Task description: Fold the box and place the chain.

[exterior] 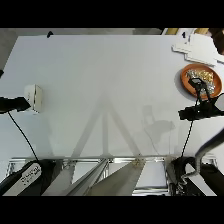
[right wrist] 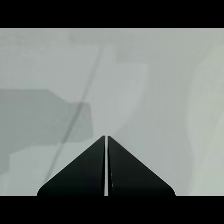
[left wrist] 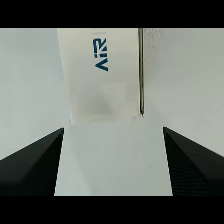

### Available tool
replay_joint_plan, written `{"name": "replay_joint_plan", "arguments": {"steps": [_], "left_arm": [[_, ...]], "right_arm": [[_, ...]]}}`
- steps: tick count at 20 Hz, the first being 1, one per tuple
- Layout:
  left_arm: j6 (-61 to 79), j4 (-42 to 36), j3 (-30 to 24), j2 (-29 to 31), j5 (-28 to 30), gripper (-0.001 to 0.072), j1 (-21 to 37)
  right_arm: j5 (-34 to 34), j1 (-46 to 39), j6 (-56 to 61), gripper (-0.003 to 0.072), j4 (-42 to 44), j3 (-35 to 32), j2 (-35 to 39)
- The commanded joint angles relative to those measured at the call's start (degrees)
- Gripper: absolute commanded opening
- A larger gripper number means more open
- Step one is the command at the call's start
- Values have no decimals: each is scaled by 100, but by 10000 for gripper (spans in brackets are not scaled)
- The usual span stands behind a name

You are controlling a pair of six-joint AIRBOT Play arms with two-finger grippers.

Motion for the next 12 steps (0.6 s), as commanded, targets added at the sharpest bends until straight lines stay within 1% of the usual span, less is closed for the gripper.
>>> {"name": "replay_joint_plan", "arguments": {"steps": [1,4,7,9,12], "left_arm": [[-2,-354,0,809,286,694,0],[-4,-503,0,1408,321,693,0],[-7,-544,0,1827,332,693,0],[-4,-629,0,1961,330,693,0],[-4,-695,0,1969,350,693,0]], "right_arm": [[0,-2,2,16,0,2,-4],[0,-2,0,16,0,2,-4],[0,-2,2,16,0,2,-4],[0,-2,2,16,0,4,-4],[0,-2,2,16,0,2,-4]]}}
